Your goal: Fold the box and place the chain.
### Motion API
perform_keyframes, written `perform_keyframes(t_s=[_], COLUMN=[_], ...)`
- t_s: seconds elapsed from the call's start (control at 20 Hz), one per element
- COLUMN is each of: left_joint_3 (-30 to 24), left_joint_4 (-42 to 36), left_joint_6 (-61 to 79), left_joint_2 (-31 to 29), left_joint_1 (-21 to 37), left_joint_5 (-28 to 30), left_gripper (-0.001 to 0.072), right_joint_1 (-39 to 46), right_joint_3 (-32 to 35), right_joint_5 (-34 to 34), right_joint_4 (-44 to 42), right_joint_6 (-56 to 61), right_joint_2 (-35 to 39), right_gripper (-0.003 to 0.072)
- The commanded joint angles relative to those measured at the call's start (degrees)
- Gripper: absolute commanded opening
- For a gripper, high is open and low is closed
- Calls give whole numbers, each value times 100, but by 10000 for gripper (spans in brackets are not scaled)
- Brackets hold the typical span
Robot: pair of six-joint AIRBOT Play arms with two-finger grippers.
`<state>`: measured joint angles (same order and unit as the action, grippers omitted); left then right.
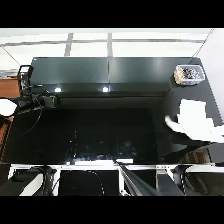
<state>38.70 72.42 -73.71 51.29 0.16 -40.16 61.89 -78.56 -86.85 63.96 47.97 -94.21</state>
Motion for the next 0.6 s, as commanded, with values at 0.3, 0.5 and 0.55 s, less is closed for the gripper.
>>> perform_keyframes(t_s=[0.3, 0.5, 0.55], left_joint_3=[7, 7, 7], left_joint_4=[61, -247, -387], left_joint_6=[20, 20, 24], left_joint_2=[24, 146, 227], left_joint_1=[-2, -7, -50], left_joint_5=[201, 162, 129], left_gripper=[707, 708, 707], right_joint_1=[-1545, -2909, -3344], right_joint_3=[2944, 5202, 5622], right_joint_5=[1698, 3407, 3670], right_joint_4=[-2350, -4424, -4918], right_joint_6=[-24, -1016, -1257], right_joint_2=[2667, 4419, 4688], right_gripper=[9, 9, 9])
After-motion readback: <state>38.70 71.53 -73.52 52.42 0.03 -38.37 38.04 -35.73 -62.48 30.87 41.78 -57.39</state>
